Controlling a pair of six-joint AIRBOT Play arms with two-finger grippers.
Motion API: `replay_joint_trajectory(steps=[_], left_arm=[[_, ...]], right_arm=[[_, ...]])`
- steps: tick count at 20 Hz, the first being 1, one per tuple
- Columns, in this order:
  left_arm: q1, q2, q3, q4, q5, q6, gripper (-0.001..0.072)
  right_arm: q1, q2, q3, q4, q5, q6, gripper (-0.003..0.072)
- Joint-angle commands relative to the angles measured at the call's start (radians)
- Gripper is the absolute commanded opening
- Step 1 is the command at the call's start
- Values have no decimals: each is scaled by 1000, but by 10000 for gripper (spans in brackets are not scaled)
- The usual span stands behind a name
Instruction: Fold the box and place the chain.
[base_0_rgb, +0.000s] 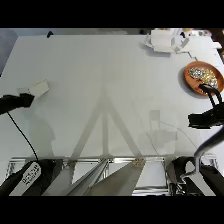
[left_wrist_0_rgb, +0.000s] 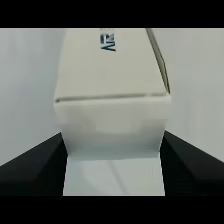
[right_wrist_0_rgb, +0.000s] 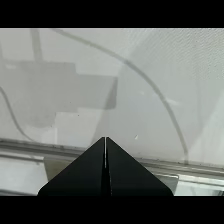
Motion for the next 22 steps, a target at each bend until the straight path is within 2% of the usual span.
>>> replay_joint_trajectory(steps=[1, 2, 4, 7, 8, 9, 13, 17, 22], left_arm=[[0, 0, -51, 137, -48, -90, 12], [-2, 0, -57, 156, -71, -89, 92], [-2, 0, -58, 182, -109, -89, 304], [-2, 1, -58, 185, -150, -88, 456], [-2, 2, -58, 184, -159, -88, 536], [0, 2, -58, 188, -175, -88, 685], [-2, 53, -58, 170, -161, -85, 697], [-7, 229, -57, 92, -129, -81, 696], [-164, 384, -58, 91, -227, -81, 694]], right_arm=[[-1, 1, 0, 0, 0, 0, 17], [-1, 1, 0, 0, 0, 0, 17], [-1, 2, 0, 0, 0, 0, 17], [-1, 2, 0, 0, 0, 0, 17], [-1, 2, 0, 0, 0, 0, 17], [-1, 2, 0, 0, 0, 0, 17], [-1, 2, 0, 0, 0, 0, 17], [-1, 2, 0, 0, 0, 0, 17], [-1, 2, 0, 0, 0, 0, 17]])
